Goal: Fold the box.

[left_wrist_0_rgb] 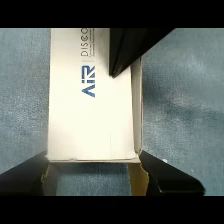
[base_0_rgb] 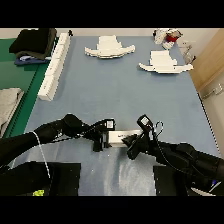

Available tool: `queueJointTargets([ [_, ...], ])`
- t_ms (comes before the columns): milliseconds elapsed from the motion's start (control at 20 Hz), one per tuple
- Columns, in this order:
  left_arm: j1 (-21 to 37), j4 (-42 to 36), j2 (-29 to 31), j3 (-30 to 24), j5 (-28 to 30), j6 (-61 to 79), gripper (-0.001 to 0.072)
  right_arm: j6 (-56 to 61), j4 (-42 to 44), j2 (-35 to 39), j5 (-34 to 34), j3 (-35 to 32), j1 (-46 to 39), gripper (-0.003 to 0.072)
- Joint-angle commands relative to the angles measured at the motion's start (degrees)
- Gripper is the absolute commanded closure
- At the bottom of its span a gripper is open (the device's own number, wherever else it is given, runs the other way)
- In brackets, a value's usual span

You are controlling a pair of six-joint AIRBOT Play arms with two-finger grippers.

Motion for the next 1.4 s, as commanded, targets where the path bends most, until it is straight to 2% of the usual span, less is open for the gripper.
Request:
queueJointTargets([
  [0, 0.02, 0.0, -0.02, 0.07, 0.02, 0.0, 0.0169, 0.02, -0.02, 2.05, 0.33, 0.79, 0.04, 0.0682],
  [400, 0.02, 0.0, -0.02, 0.07, 0.02, 0.0, 0.0169, 0.0, -2.19, 4.94, -0.13, 1.73, -0.22, 0.0682],
  [450, 0.02, 0.02, -0.02, 0.07, 0.02, 0.0, 0.0169, 0.0, -2.73, 4.92, -2.16, 2.56, -0.85, 0.0682],
  [550, 0.02, 0.02, -0.02, 0.07, 0.02, 0.0, 0.0169, 0.07, -4.98, 4.17, -10.51, 6.21, -4.5, 0.0682],
  [700, 0.02, 0.0, -0.02, 0.07, 0.02, 0.0, 0.0169, 5.16, -11.78, 0.07, -24.37, 15.69, -14.67, 0.0671],
  [900, 0.02, 0.0, -0.02, 0.07, 0.02, 0.0, 0.0169, 10.36, -22.01, -11.13, -39.58, 30.4, -29.24, 0.0671],
  [1050, 0.02, 0.02, -0.02, 0.07, 0.02, 0.0, 0.0169, 9.88, -24.13, -21.27, -51.41, 40.63, -37.24, 0.0671],
  [1150, 0.02, 0.02, -0.02, 0.07, 0.0, 0.0, 0.0169, 9.9, -24.33, -26.73, -55.39, 45.35, -40.59, 0.0671],
  [1350, 0.02, 0.0, -0.02, 0.07, 0.02, 0.0, 0.0169, 11.04, -23.56, -30.64, -54.55, 47.52, -41.64, 0.0671],
])
